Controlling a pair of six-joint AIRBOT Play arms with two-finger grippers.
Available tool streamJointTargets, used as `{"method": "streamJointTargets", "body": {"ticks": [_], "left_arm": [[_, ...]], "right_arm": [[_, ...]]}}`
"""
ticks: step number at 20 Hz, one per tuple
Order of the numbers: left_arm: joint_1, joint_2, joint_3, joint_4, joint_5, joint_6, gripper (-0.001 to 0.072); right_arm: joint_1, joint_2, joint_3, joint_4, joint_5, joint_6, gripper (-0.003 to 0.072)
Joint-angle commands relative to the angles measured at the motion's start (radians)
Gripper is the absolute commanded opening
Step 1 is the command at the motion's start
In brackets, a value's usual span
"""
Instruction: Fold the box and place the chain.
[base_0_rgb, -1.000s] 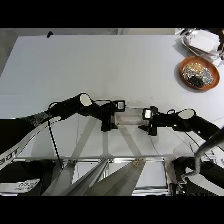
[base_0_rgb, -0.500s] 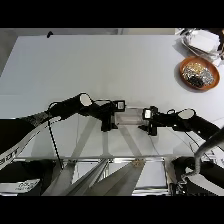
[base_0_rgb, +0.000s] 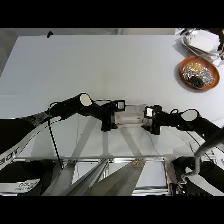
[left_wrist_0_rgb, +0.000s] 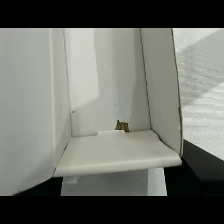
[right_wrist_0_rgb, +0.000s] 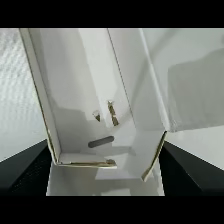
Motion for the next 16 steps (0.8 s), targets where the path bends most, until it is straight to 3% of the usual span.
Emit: {"method": "streamJointTargets", "body": {"ticks": [1,4,7,8,9,11,13,16], "left_arm": [[0.0,0.0,-0.001,0.0,-0.003,-0.002,0.0132],[0.0,0.0,-0.001,0.0,-0.003,-0.002,0.0132],[0.0,0.0,-0.001,0.0,-0.003,-0.002,0.0132],[0.0,0.0,0.0,0.0,-0.003,-0.002,0.0132],[0.0,0.0,-0.001,0.0,-0.003,-0.002,0.0132],[0.0,0.0,-0.001,0.0,-0.003,-0.002,0.0132],[0.0,0.0,-0.001,0.0,-0.003,-0.002,0.0132],[0.0,0.0,0.0,0.0,-0.003,-0.002,0.0132]], "right_arm": [[0.0,0.104,0.001,-0.245,0.081,0.251,0.0708],[0.0,0.213,0.001,-0.42,0.188,0.391,0.0705],[0.0,0.343,0.001,-0.435,0.243,0.432,0.0664],[0.001,0.383,0.001,-0.388,0.241,0.427,0.0581],[0.001,0.415,0.001,-0.315,0.235,0.405,0.0449],[0.001,0.443,0.001,-0.093,0.23,0.338,0.0036],[0.001,0.419,0.0,0.109,0.179,0.249,0.0016],[0.001,0.341,0.0,0.27,0.061,0.238,0.0016]]}}
